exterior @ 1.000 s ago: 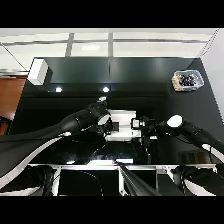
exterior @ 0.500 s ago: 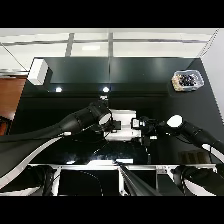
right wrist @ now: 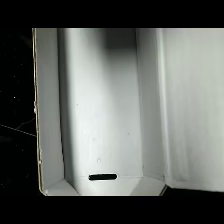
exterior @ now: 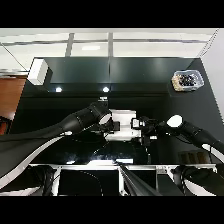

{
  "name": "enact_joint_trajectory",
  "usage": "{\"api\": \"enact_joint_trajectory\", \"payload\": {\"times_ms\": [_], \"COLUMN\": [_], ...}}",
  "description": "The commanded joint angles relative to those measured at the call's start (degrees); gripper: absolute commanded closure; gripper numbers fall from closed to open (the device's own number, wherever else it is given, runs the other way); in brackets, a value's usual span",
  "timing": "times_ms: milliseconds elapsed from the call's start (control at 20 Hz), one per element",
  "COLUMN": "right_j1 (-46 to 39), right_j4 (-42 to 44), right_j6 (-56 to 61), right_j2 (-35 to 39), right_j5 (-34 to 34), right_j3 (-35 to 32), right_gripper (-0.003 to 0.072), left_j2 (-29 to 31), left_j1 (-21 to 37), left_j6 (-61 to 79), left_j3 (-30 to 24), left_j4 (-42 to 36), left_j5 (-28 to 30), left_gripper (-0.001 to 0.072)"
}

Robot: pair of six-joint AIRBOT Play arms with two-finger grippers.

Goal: Fold the box and place the chain.

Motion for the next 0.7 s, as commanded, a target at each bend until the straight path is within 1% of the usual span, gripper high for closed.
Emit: {"api": "enact_joint_trajectory", "payload": {"times_ms": [0,50,100,150,200,250,300,500,600,650], "right_j1": [0.02,0.02,0.02,0.02,0.02,0.02,0.02,0.02,0.0,0.0], "right_j4": [0.11,0.11,0.09,0.09,0.09,0.07,0.07,0.07,-0.02,-0.52], "right_j6": [0.46,0.59,0.59,0.59,0.59,0.59,0.59,0.61,2.62,4.44], "right_j2": [-0.02,-0.02,-0.02,-0.02,-0.02,-0.02,-0.02,-0.02,0.17,0.83], "right_j5": [-0.55,-0.68,-0.68,-0.68,-0.66,-0.63,-0.61,-0.61,-0.57,-0.57], "right_j3": [-0.02,-0.02,-0.02,-0.02,-0.02,-0.02,-0.02,-0.02,-0.02,0.0], "right_gripper": [0.021,0.0209,0.0209,0.021,0.0209,0.021,0.0209,0.0208,0.0065,0.0065], "left_j2": [-0.17,-0.33,-0.35,-0.35,-0.35,-0.35,-0.35,-0.35,-0.33,-0.31], "left_j1": [-0.02,-0.02,-0.02,-0.07,-0.17,-0.35,-0.42,-0.46,-0.46,-0.44], "left_j6": [-0.07,-0.07,-0.07,-0.07,-0.07,-0.04,-0.02,-0.04,-0.04,-0.04], "left_j3": [0.02,0.02,0.02,0.02,0.02,0.02,0.02,0.02,0.02,0.02], "left_j4": [0.0,0.0,0.0,-0.04,-0.09,-0.07,-0.07,-0.07,-0.07,-0.07], "left_j5": [-0.35,-0.26,0.0,0.61,1.14,1.38,1.77,2.16,1.86,1.75], "left_gripper": [0.0361,0.0388,0.0481,0.0552,0.0584,0.0657,0.0685,0.0685,0.0685,0.0685]}}
